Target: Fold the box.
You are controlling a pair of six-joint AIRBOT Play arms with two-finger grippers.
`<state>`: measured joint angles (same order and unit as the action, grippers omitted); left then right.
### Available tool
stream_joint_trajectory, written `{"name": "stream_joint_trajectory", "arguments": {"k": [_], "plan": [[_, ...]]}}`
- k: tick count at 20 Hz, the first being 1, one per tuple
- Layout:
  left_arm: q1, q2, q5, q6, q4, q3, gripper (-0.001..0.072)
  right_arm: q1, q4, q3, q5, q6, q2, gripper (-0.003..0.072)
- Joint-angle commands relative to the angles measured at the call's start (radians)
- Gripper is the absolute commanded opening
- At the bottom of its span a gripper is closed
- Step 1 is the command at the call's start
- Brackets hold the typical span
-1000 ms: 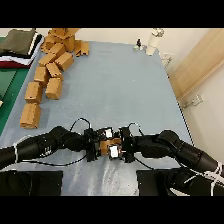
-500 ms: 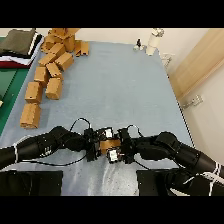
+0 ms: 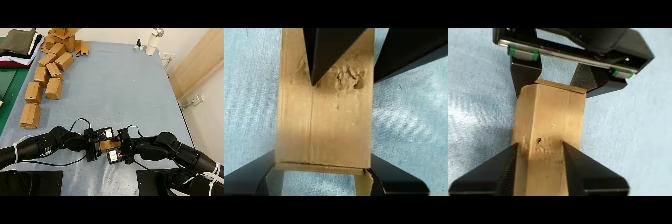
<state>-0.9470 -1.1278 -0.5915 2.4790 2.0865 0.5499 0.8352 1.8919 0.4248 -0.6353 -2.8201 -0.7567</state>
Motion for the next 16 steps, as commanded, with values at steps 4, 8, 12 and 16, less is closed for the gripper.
{"name": "stream_joint_trajectory", "arguments": {"k": [4, 8, 12, 16], "plan": [[0.000, 0.000, -0.001, 0.000, 0.000, 0.000, 0.0468, 0.000, 0.000, 0.000, 0.006, 0.001, 0.035, 0.0393], [0.000, -0.001, 0.000, 0.000, 0.000, 0.000, 0.0468, 0.000, -0.016, 0.000, 0.060, 0.000, 0.060, 0.0360], [0.000, -0.001, 0.000, 0.000, 0.000, 0.000, 0.0468, 0.000, -0.030, 0.000, 0.097, 0.000, 0.064, 0.0335], [0.000, -0.001, 0.000, 0.000, 0.000, 0.000, 0.0468, 0.007, -0.038, 0.000, 0.097, 0.000, 0.085, 0.0335]]}}
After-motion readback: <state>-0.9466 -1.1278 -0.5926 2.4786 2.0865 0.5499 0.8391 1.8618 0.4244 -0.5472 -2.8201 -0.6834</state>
